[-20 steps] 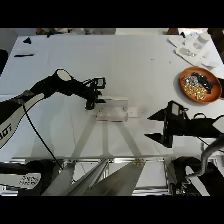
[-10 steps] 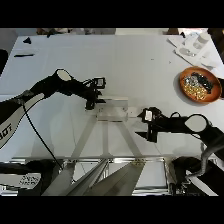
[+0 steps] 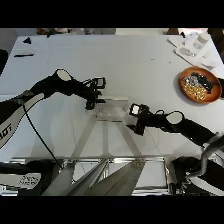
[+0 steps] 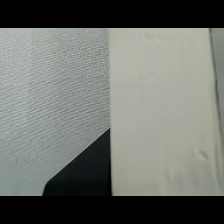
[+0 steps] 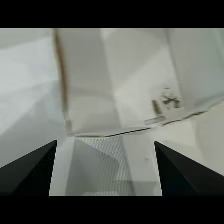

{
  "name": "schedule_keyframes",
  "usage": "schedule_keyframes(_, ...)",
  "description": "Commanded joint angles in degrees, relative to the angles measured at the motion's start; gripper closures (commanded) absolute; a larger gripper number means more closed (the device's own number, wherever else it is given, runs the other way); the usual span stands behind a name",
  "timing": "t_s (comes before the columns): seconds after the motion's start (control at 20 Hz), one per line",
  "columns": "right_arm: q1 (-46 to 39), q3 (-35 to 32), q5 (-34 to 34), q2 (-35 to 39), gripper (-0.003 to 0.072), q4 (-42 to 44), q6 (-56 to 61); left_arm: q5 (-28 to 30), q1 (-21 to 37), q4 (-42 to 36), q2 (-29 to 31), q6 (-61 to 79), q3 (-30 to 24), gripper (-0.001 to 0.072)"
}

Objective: Fold the box and place the chain.

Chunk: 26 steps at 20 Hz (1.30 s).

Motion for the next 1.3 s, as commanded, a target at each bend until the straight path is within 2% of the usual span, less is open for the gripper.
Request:
schedule_keyframes(0.0, 1.0, 0.5, -4.4, -1.6, 0.0001, 7.4, -1.9, 0.0, 0.0, 0.0, 0.0, 0.0, 0.0, 0.0701)
schedule_keyframes(0.15, 1.0, 1.9, -4.8, -1.8, 0.0001, 8.5, -1.9, 0.0, 0.0, 0.0, 0.0, 0.0, 0.1, 0.0701)
schedule_keyframes(0.4, 1.0, 7.2, -2.8, -6.1, 0.0001, 6.3, 2.5, 0.0, 0.0, 0.0, 0.0, 0.0, 0.1, 0.0701)
schedule_keyframes(0.6, 0.7, 8.4, -2.2, -6.5, 0.0001, -4.7, 14.3, 0.0, 0.0, 0.0, 0.0, 0.0, 0.0, 0.0701)
schedule_keyframes(0.8, -1.1, 8.4, 3.1, -6.5, 0.0001, -15.3, 22.8, 0.0, 0.0, 0.0, 0.0, 0.0, 0.1, 0.0701)
schedule_keyframes(1.0, -4.1, 9.0, 2.7, -6.9, 0.0001, -16.0, 22.3, 0.0, 0.0, 0.0, 0.0, 0.0, 0.1, 0.0701)
schedule_keyframes(1.15, -6.3, 12.5, 9.2, -9.4, 0.0001, -17.2, 18.7, 0.0, 0.0, 0.0, 0.0, 0.0, 0.0, 0.0701)
schedule_keyframes(1.25, -6.3, 14.7, 11.1, -10.9, 0.0001, -17.1, 16.3, 0.0, 0.0, 0.0, 0.0, 0.0, 0.1, 0.0701)
